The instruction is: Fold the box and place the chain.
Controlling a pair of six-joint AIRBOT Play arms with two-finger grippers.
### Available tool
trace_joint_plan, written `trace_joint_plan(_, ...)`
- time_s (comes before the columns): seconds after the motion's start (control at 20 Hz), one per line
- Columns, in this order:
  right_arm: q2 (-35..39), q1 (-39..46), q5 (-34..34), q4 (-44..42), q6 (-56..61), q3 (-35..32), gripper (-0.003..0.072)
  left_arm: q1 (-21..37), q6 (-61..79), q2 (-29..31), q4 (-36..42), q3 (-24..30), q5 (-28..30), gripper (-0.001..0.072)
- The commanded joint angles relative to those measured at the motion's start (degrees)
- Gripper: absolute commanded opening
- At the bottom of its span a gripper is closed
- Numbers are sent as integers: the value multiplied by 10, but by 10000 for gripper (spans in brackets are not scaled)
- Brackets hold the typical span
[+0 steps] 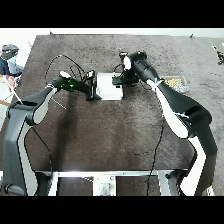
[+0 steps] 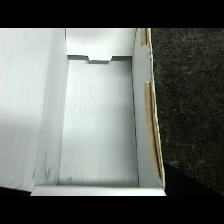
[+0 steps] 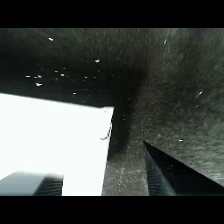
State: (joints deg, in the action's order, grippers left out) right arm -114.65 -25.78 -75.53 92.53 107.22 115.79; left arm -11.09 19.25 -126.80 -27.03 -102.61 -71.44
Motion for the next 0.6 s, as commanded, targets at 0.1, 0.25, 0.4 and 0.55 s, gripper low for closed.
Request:
trace_joint_plan(0.1,80,42,5,42,-115,0,531,0,0,0,0,0,1,240)
trace_joint_plan(0.25,130,89,5,44,-137,-9,179,0,0,0,0,0,1,240)
trace_joint_plan(0.4,160,153,4,43,-151,-37,182,0,0,0,0,0,1,240)
trace_joint_plan(0.55,161,226,1,41,-158,-83,182,0,0,0,0,0,1,240)
